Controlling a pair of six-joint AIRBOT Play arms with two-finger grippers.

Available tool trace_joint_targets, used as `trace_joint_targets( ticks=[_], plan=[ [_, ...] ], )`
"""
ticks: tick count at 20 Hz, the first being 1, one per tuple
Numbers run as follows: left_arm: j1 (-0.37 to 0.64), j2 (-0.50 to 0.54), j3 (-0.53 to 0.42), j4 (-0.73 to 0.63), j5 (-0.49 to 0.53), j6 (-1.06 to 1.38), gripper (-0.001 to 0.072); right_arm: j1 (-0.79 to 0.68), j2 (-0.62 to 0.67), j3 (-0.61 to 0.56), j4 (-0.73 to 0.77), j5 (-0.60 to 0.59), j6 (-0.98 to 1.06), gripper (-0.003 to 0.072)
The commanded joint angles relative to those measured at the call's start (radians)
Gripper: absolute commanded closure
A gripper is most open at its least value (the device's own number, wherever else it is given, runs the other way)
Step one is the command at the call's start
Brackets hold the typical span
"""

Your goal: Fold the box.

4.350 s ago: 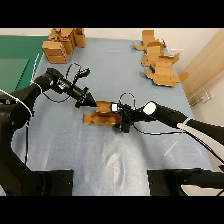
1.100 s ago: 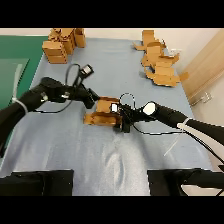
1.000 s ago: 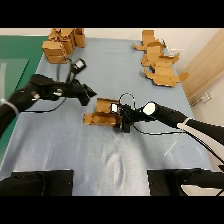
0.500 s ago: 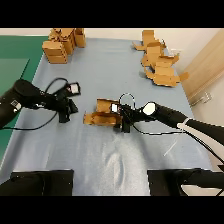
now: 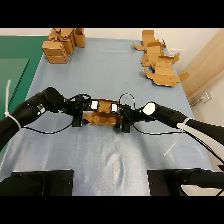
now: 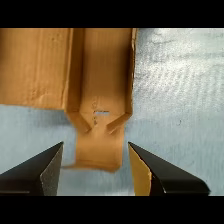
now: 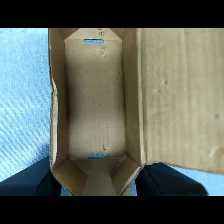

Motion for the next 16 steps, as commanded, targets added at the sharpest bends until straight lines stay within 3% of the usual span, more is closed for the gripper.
trace_joint_targets(
  ticks=[1,6,7,8,9,16],
  plan=[
    [-0.017,-0.046,0.0,0.0,0.026,0.006,0.01,0.0,0.0,0.0,0.0,0.0,0.005,0.009],
    [-0.018,-0.063,0.003,-0.008,0.059,0.001,0.012,0.0,0.0,0.0,0.0,0.0,0.008,0.009],
    [-0.023,-0.063,0.003,-0.008,0.06,-0.005,0.0158,-0.001,0.0,0.0,0.0,0.0,0.008,0.009],
    [-0.027,-0.063,0.003,-0.01,0.058,-0.005,0.0299,0.0,0.0,0.0,0.0,0.0,0.008,0.009],
    [-0.034,-0.063,0.002,-0.013,0.059,-0.005,0.0326,0.0,0.0,0.0,0.0,0.0,0.008,0.009],
    [-0.055,-0.091,0.003,-0.042,0.077,-0.005,0.0327,0.0,0.0,0.0,0.0,0.001,0.008,0.009]
  ],
)
